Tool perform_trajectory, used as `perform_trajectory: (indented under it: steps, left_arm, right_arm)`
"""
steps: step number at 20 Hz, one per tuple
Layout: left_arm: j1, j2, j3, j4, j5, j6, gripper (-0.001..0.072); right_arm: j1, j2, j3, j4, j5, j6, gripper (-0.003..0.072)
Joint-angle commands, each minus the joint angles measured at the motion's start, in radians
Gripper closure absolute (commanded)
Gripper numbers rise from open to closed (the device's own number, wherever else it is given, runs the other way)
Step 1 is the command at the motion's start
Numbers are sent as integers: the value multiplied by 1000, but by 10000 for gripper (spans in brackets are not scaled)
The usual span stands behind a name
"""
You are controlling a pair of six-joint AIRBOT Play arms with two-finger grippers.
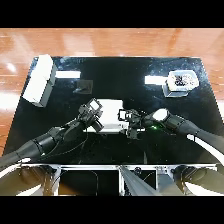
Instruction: Fold the box and place the chain.
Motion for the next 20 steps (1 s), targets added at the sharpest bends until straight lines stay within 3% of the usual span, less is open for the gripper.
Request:
perform_trajectory:
  steps: [1,6,12,15,20]
  left_arm:
    - [-23,-21,-1,0,-3,-34,690]
    - [-21,-12,17,8,-11,-26,690]
    - [-7,108,18,8,57,-29,690]
    - [43,183,18,8,233,-29,689]
    - [323,270,18,8,726,-19,689]
  right_arm:
    - [0,0,0,1,-1,0,147]
    - [0,0,0,1,-1,0,147]
    - [0,0,0,1,-1,0,147]
    - [0,0,0,1,-1,0,147]
    - [0,0,0,1,-1,0,146]
